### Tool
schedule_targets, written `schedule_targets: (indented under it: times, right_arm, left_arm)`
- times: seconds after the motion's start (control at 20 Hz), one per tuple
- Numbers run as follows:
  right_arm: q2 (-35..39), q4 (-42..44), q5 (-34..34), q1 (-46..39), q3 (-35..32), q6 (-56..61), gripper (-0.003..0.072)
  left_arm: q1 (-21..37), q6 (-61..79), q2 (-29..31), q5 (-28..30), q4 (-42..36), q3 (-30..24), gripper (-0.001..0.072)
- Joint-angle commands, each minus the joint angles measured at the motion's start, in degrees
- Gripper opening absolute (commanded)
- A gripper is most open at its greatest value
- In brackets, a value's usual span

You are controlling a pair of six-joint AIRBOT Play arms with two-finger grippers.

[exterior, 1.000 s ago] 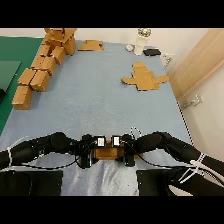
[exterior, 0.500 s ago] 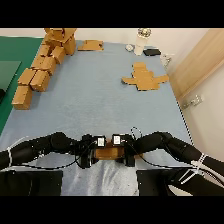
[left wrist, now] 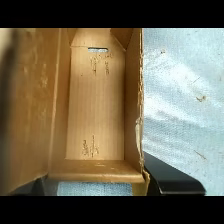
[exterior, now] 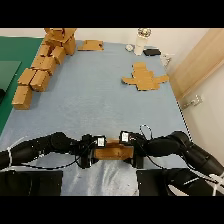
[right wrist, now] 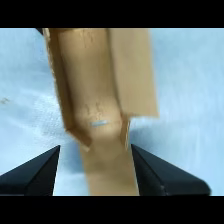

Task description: Fold the box.

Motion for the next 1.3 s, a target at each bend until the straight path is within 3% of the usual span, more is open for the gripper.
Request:
schedule_targets:
  times: [0.0, 0.25, 0.55, 0.6, 0.65, 0.7, 1.0, 1.25]
  right_arm:
    - [7.39, -1.01, -5.09, 0.02, 0.79, 21.27, 0.0705]
    - [10.43, 3.96, -7.76, 0.04, 0.79, 54.14, 0.0696]
    - [10.36, 10.54, 1.66, 0.04, 0.79, 66.23, 0.0696]
    - [10.27, 10.99, 3.85, 0.04, 0.79, 68.41, 0.0659]
    - [9.88, 12.41, 5.31, 0.04, 0.79, 72.28, 0.0468]
    - [9.38, 14.47, 8.46, 0.07, 0.79, 75.58, 0.0014]
    - [-0.68, 15.56, 23.5, 0.15, 4.74, 71.04, 0.0002]
    - [-18.21, 15.08, 21.77, 0.17, 7.91, 66.05, 0.0001]
  left_arm:
    - [-0.02, 0.02, -0.02, 0.0, 0.0, -0.02, 0.0479]
    - [-0.02, 0.0, -0.02, 0.0, 0.02, -0.02, 0.0479]
    - [-0.02, 0.02, -0.02, -0.02, 0.0, -0.02, 0.0479]
    - [-0.02, 0.0, -0.02, -0.02, 0.02, -0.02, 0.0479]
    - [-0.02, 0.0, -0.02, -0.02, 0.02, -0.02, 0.0479]
    - [-0.02, 0.02, -0.02, 0.0, 0.02, -0.02, 0.0479]
    - [-0.02, 0.02, -0.02, 0.0, 0.02, -0.02, 0.0479]
    - [-0.02, 0.02, -0.02, 0.04, 0.02, -0.02, 0.0479]
